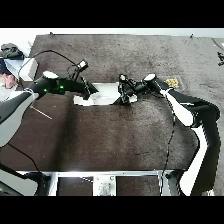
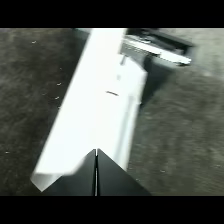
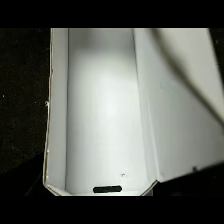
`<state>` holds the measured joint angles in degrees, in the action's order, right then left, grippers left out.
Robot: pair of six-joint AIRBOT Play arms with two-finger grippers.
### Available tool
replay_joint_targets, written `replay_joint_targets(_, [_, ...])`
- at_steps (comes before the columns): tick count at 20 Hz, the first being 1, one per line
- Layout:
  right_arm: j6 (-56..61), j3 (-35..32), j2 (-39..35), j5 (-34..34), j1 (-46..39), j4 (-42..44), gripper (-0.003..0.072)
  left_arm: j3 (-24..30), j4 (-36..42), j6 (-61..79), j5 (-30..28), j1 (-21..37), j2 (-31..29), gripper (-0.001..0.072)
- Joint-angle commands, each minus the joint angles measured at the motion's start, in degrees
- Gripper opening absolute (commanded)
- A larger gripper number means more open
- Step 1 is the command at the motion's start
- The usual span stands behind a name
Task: Fold the box and place the chain.
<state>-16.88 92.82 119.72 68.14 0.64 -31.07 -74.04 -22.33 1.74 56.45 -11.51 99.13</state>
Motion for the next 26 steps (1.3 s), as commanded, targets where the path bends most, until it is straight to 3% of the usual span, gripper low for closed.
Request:
replay_joint_targets(1, [-0.02,-0.02,0.04,0.02,-0.02,0.0,0.0338,-4.28,0.2,-2.86,-4.17,-0.87,3.67,0.0009])
replay_joint_targets(6, [0.0,-0.02,0.04,0.0,-0.02,0.0,0.0338,-10.43,-0.48,-5.4,-8.11,-0.87,6.14,0.0009])
replay_joint_targets(16, [0.0,-0.02,0.04,0.0,-0.02,0.0,0.0338,-10.4,-2.47,-5.75,-7.32,-0.94,11.39,0.001])
replay_joint_targets(26, [0.0,-0.02,0.04,0.02,-0.02,0.0,0.0338,-12.68,-3.23,-0.68,-7.98,-0.87,11.06,0.0012])
